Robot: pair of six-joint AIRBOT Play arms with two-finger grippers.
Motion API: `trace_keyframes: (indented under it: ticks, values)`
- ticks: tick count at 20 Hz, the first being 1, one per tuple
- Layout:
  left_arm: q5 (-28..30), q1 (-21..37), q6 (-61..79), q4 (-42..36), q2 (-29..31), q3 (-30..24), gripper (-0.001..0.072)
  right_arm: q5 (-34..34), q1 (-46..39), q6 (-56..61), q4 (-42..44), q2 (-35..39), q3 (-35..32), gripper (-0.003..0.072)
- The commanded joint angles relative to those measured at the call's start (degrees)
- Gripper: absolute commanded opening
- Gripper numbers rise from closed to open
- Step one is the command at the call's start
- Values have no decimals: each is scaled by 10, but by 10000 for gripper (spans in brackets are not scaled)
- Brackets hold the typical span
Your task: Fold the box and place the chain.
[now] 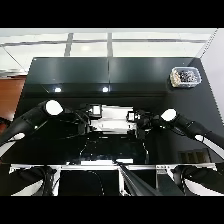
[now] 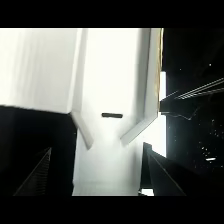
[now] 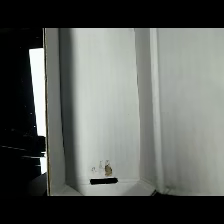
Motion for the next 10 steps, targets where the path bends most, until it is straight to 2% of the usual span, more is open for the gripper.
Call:
trace_keyframes:
  ticks: [1,2,3,4,6,7,10]
  values:
    - [2,-20,2,-1,-30,5,681,0,0,0,0,0,0,187]
    - [9,-25,2,-4,-35,5,650,0,0,0,0,0,0,187]
    - [15,-26,2,-17,-38,5,539,0,0,0,0,0,0,187]
    - [15,-26,2,-25,-40,5,462,0,0,0,0,0,0,188]
    - [15,-26,2,-28,-41,5,264,0,0,0,0,0,0,187]
    - [15,-26,2,-28,-41,5,230,0,0,0,0,0,0,187]
    - [15,-26,2,-50,-42,5,226,0,0,0,0,0,0,188]
